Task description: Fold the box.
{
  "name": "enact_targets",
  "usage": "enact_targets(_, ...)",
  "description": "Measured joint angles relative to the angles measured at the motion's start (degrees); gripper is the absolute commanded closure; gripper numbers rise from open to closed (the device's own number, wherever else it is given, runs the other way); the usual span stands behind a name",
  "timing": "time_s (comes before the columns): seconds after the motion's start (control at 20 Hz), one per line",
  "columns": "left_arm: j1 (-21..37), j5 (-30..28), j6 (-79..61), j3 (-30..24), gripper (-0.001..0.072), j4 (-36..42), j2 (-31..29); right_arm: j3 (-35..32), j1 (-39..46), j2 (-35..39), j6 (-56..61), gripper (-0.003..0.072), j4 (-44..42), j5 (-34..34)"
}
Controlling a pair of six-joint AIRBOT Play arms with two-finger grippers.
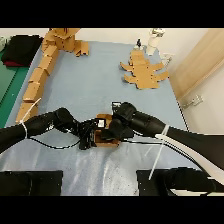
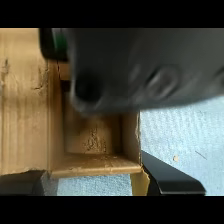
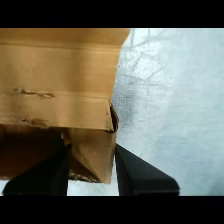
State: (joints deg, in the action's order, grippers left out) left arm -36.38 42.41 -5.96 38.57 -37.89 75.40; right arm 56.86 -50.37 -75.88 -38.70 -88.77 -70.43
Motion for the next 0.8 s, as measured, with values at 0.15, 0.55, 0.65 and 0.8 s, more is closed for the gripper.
enact_targets(0.15, -0.02, 0.00, 0.00, 0.00, 0.0367, 0.02, 0.00, 0.96, -0.48, -2.99, 1.84, 0.0286, 0.33, -1.31)
enact_targets(0.55, -0.02, 0.00, 0.00, 0.00, 0.0367, 0.00, 0.00, 1.49, -0.72, -5.90, 3.39, 0.0683, 2.19, -3.87)
enact_targets(0.65, -0.02, 0.00, 0.00, 0.00, 0.0367, 0.02, 0.00, 1.51, -0.76, -6.01, 3.32, 0.0681, 2.27, -3.93)
enact_targets(0.8, -0.02, 0.00, -0.02, 0.00, 0.0367, 0.00, 0.00, 1.42, -1.14, -6.25, 2.80, 0.0291, 2.75, -3.58)
